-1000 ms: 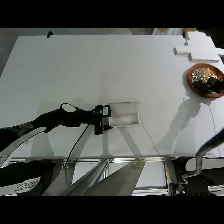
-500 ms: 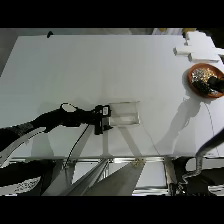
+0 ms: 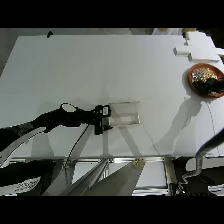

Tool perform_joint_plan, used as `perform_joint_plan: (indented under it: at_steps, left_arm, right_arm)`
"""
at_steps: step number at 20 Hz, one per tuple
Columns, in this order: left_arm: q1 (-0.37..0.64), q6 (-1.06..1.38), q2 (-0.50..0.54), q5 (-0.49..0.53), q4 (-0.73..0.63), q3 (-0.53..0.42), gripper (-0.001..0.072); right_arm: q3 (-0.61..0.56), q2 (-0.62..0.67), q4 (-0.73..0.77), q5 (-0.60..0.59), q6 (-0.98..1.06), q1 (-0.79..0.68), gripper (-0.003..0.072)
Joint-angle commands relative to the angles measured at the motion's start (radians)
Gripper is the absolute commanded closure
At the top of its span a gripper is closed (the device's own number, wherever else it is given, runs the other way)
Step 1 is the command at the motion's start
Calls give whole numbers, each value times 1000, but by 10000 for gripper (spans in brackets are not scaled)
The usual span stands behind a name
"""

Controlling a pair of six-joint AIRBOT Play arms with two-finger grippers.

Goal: Fold the box and place the chain.

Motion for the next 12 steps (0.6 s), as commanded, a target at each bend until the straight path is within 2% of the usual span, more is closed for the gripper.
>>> perform_joint_plan:
  at_steps: [1, 5, 12]
  left_arm:
    - [0, 0, 1, 0, 0, 0, 621]
    - [0, 0, 1, 0, 0, 0, 621]
    - [0, 0, 1, 0, 0, 0, 621]
  right_arm:
    - [0, -3, 3, -19, -1, 1, 637]
    - [0, -1, 3, -15, -1, 1, 669]
    - [0, 59, -2, 32, -61, 0, 669]
